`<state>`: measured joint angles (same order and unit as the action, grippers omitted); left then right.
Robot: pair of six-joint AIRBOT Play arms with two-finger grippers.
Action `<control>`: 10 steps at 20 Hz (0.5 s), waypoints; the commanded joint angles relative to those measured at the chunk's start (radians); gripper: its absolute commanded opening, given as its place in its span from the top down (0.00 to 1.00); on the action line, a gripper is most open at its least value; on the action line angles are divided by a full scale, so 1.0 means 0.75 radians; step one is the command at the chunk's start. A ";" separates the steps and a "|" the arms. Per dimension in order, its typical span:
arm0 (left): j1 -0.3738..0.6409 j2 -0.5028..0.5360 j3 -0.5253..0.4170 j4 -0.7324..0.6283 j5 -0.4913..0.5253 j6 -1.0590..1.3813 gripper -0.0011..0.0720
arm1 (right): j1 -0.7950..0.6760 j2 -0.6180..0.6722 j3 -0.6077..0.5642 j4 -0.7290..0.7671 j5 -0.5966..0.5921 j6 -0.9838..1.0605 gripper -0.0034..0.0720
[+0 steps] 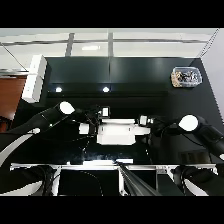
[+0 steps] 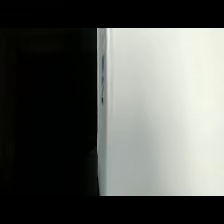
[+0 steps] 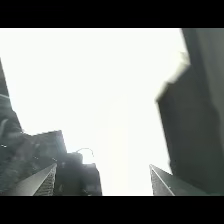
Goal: Fold the box and place the chain.
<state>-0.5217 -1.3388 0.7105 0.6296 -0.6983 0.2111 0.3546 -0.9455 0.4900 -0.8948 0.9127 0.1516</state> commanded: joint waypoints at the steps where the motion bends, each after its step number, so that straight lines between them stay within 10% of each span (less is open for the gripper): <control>1: -0.001 -0.002 -0.001 0.002 0.000 0.003 0.95 | 0.100 -0.069 -0.002 0.071 -0.004 -0.081 0.08; 10: -0.001 -0.060 0.001 -0.008 -0.061 -0.013 0.95 | 0.142 -0.069 -0.002 0.061 -0.058 -0.098 0.08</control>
